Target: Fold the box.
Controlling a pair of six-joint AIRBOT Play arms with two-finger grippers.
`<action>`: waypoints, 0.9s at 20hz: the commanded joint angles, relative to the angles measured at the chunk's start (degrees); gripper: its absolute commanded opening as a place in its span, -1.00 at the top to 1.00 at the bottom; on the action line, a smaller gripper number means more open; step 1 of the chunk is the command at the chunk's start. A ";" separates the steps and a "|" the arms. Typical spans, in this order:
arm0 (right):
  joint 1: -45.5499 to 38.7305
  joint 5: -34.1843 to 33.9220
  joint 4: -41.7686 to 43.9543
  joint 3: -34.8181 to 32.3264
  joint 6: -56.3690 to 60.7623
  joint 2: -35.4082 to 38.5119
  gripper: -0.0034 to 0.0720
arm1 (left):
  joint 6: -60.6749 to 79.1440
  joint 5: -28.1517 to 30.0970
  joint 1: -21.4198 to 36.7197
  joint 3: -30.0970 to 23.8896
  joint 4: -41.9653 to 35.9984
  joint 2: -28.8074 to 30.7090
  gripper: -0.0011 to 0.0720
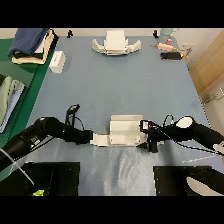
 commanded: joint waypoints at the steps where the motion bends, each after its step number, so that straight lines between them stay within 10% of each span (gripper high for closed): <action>1: 0.00 0.00 0.02 0.02 0.02 0.07 -0.47 | 1.38 7.50 -7.50 -0.31 -6.21 -4.57 0.93; 8: 0.00 0.00 0.02 0.02 0.02 0.07 -0.47 | 1.38 10.12 -9.55 3.45 -7.43 0.31 0.92; 9: 0.00 0.00 0.02 0.02 0.02 0.07 -0.47 | 1.38 10.43 -9.57 3.67 -7.50 0.50 0.74; 10: 0.00 0.00 0.02 0.02 0.02 0.07 -0.47 | 1.36 10.38 -9.70 3.65 -8.24 0.37 -0.19; 11: 0.00 0.00 0.02 0.02 0.02 0.07 -0.47 | 1.38 10.23 -9.70 3.63 -9.53 -0.09 -0.70; 18: 0.00 0.00 0.00 0.02 0.02 0.07 -0.47 | 1.44 10.51 -9.70 3.67 -12.50 -1.42 -0.63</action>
